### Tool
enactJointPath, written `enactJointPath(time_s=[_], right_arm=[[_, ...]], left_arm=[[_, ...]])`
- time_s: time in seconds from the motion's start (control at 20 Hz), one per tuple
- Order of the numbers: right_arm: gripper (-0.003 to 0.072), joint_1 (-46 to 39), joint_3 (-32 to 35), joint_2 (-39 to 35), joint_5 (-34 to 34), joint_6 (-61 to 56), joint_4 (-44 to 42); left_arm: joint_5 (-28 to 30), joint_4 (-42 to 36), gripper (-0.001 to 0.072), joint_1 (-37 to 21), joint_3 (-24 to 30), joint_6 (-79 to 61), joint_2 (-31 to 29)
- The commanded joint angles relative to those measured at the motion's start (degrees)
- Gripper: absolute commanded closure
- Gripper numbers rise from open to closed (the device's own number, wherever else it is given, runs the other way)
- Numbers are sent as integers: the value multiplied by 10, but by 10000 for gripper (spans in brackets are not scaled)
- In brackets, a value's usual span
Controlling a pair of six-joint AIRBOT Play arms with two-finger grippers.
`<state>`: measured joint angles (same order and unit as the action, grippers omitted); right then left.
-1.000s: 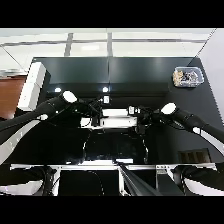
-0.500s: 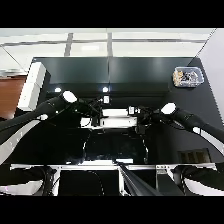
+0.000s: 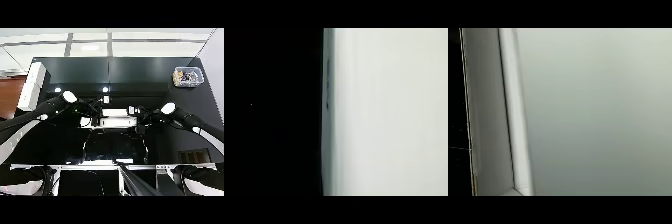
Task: Fold the box and place the chain.
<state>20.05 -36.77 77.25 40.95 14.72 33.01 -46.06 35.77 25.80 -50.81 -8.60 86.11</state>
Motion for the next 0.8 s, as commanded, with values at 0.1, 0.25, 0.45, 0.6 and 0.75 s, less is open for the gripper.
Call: enactJointPath(time_s=[0.1,0.25,0.45,0.6,0.75], right_arm=[[-20,1,-3,3,-3,-11,2],[-20,1,-3,3,-2,-11,2],[-19,1,-3,3,-2,-10,2],[113,1,-3,3,-2,-11,2],[154,1,-3,3,-3,-11,2]], left_arm=[[0,0,682,0,0,0,0],[0,0,682,0,0,0,0],[0,0,682,0,0,0,0],[0,0,682,0,0,0,0],[0,0,682,0,0,0,0]])
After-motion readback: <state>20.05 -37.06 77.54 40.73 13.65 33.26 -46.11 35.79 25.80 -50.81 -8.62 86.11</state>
